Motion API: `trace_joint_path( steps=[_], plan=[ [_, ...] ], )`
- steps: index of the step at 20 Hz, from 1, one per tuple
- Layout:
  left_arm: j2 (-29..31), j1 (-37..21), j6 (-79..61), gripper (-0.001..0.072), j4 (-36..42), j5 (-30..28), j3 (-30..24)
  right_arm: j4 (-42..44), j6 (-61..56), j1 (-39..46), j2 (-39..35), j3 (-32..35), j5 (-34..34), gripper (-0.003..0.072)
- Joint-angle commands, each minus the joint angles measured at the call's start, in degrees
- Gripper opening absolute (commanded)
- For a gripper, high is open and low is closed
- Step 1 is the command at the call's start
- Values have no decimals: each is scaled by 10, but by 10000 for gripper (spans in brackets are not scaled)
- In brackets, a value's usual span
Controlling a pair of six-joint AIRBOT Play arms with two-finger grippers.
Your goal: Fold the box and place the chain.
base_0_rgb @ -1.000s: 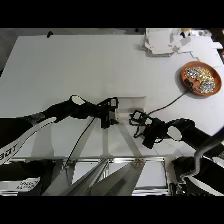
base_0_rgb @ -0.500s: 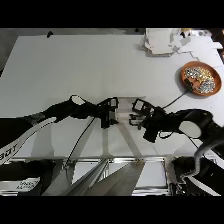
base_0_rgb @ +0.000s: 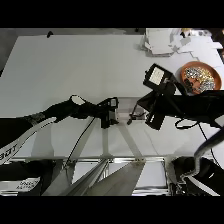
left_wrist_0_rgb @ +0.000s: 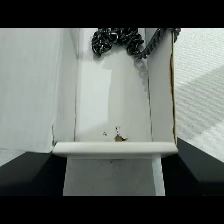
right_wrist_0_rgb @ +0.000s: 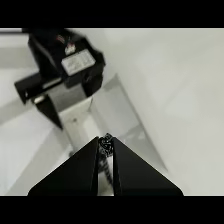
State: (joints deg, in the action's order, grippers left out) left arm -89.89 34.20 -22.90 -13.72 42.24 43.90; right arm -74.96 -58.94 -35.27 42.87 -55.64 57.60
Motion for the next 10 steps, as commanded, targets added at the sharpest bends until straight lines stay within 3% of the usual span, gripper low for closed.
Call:
trace_joint_path(
  steps=[1, 10],
  plan=[
    [0, 0, 0, 136, 0, 0, 0, -1, -8, 0, 2, -35, -42, 15],
    [0, 0, 0, 136, 0, 0, 0, -17, -26, 0, 2, -67, -97, 15]
  ],
)
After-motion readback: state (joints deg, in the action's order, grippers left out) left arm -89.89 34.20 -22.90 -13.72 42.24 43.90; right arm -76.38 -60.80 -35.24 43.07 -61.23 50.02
